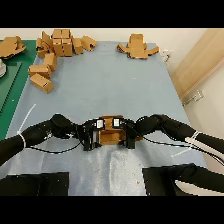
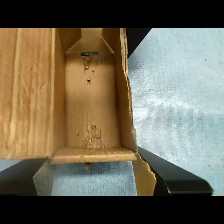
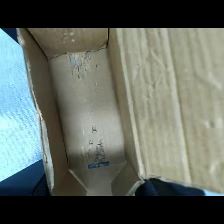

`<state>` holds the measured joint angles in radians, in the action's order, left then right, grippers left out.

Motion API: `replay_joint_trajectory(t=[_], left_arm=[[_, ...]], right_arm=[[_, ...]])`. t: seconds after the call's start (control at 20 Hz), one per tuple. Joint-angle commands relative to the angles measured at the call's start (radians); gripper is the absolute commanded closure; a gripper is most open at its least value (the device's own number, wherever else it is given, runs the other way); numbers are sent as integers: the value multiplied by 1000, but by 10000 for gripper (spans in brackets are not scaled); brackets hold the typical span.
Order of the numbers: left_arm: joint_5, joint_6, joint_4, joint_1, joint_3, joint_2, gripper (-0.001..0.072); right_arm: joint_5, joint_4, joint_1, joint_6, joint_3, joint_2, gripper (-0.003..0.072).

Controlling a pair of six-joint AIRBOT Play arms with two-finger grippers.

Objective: Fold the box.

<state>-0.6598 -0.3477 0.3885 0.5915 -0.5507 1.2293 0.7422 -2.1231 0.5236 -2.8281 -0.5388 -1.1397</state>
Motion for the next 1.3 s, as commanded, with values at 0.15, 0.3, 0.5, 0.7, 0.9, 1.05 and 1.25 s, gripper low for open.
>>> replay_joint_trajectory(t=[0.15, 0.3, 0.5, 0.7, 0.9, 1.05, 1.25], left_arm=[[-52, 1, 1, 1, -10, 18, 8], [-57, 1, 0, 1, -10, 18, 8], [-52, 1, 0, 1, -10, 18, 8], [-46, 1, 0, 1, -10, 22, 9], [-8, 21, 1, 1, -10, 28, 8], [32, 35, 0, 1, -10, 28, 8], [30, 35, 1, 28, -10, 28, 8]], right_arm=[[0, 0, 0, 0, 0, -1, 79], [0, 0, 0, 0, 0, -1, 79], [0, 0, 0, 0, 0, -1, 79], [1, 0, 0, 0, 0, -1, 79], [1, 0, 0, 0, 0, -1, 79], [1, -1, 0, 0, 0, -1, 78], [1, -1, 0, 0, 0, 0, 79]])
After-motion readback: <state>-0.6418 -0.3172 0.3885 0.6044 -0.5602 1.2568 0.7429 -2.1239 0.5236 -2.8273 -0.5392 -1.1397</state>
